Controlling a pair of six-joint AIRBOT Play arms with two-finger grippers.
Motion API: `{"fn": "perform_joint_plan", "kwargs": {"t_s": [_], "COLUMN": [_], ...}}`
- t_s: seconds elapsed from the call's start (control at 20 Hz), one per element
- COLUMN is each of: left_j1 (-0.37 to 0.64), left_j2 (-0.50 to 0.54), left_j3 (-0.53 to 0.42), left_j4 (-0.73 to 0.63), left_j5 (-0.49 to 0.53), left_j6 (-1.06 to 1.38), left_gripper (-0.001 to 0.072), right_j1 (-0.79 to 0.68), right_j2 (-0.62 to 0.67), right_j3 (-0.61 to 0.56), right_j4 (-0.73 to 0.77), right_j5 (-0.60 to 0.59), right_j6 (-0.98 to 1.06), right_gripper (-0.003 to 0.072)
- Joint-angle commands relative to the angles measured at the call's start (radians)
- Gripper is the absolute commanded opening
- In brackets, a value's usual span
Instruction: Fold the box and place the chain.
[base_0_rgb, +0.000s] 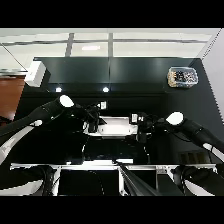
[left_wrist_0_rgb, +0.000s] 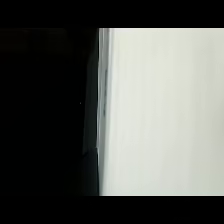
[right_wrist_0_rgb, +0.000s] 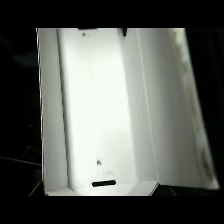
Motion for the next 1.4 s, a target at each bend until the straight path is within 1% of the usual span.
{"fn": "perform_joint_plan", "kwargs": {"t_s": [0.0,0.05,0.15,0.35,0.5,1.0,1.05,1.1,1.2,1.25,1.3,1.35], "left_j1": [-0.001,-0.001,-0.001,-0.001,-0.001,-0.001,-0.001,-0.001,0.002,0.003,0.004,0.005], "left_j2": [-0.001,-0.001,-0.001,-0.001,-0.001,-0.001,-0.001,-0.001,0.004,0.012,0.025,0.043], "left_j3": [0.000,0.000,0.000,0.000,0.000,0.000,0.000,0.001,0.001,0.001,0.001,0.005], "left_j4": [-0.003,-0.003,-0.003,-0.003,-0.003,-0.003,-0.003,-0.003,-0.003,-0.003,0.002,0.016], "left_j5": [0.003,0.002,0.002,0.003,0.002,0.002,0.002,0.002,0.003,0.003,0.003,-0.003], "left_j6": [-0.002,-0.002,-0.002,-0.002,-0.002,-0.002,-0.003,-0.002,-0.011,-0.011,-0.011,-0.021], "left_gripper": [0.0025,0.0025,0.0026,0.0025,0.0026,0.0026,0.0026,0.0026,0.0026,0.0052,0.0245,0.0475], "right_j1": [0.000,0.000,0.004,0.037,0.037,0.043,0.043,0.043,0.043,0.043,0.043,0.043], "right_j2": [-0.037,-0.039,-0.040,-0.056,-0.078,-0.079,-0.079,-0.079,-0.079,-0.079,-0.079,-0.079], "right_j3": [0.000,0.000,0.000,0.000,0.000,0.000,0.000,0.000,0.000,0.000,0.000,0.000], "right_j4": [-0.011,-0.011,-0.013,-0.032,-0.041,-0.048,-0.050,-0.053,-0.053,-0.053,-0.053,-0.053], "right_j5": [-0.011,-0.023,-0.033,-0.070,-0.070,-0.092,-0.090,-0.089,-0.089,-0.089,-0.089,-0.089], "right_j6": [-0.019,-0.024,-0.024,-0.024,-0.023,-0.004,-0.004,-0.005,-0.005,-0.005,-0.005,-0.005], "right_gripper": [0.0688,0.0688,0.0618,0.0618,0.0618,0.0615,0.0500,0.0478,0.0478,0.0478,0.0478,0.0477]}}
